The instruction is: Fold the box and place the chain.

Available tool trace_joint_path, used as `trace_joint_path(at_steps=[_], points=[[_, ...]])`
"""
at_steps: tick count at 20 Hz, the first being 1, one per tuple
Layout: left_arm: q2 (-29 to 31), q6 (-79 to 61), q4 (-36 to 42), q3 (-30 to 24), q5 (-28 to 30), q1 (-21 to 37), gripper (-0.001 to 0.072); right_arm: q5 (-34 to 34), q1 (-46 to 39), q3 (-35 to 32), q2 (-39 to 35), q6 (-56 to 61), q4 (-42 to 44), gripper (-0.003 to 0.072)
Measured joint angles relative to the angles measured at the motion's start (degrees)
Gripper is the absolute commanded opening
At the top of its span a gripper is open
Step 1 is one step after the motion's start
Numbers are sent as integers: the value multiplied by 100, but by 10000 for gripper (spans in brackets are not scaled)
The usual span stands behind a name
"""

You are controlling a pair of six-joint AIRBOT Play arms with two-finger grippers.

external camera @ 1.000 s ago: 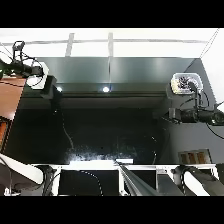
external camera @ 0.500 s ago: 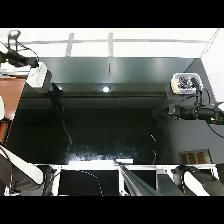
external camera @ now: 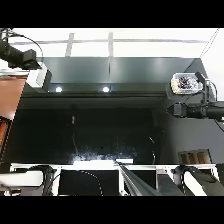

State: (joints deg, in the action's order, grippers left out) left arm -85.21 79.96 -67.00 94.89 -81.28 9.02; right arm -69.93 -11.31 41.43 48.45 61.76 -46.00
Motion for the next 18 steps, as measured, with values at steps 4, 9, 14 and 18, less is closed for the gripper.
trace_joint_path(at_steps=[4, 9, 14, 18], points=[[2474, -149, 210, -3230, 1810, -1043, 26, 874, 0, -243, -940, -92, -431, 3], [5049, -120, 164, -6452, 3484, -1561, 27, 2188, 0, -863, -1495, -197, -997, 1], [6446, -37, -37, -7403, 4039, -1646, 27, 2498, 0, -1036, -1602, -221, -1226, 1], [6859, -2, -81, -7576, 4168, -1663, 27, 2566, 0, -1067, -1620, -229, -1270, 1]])
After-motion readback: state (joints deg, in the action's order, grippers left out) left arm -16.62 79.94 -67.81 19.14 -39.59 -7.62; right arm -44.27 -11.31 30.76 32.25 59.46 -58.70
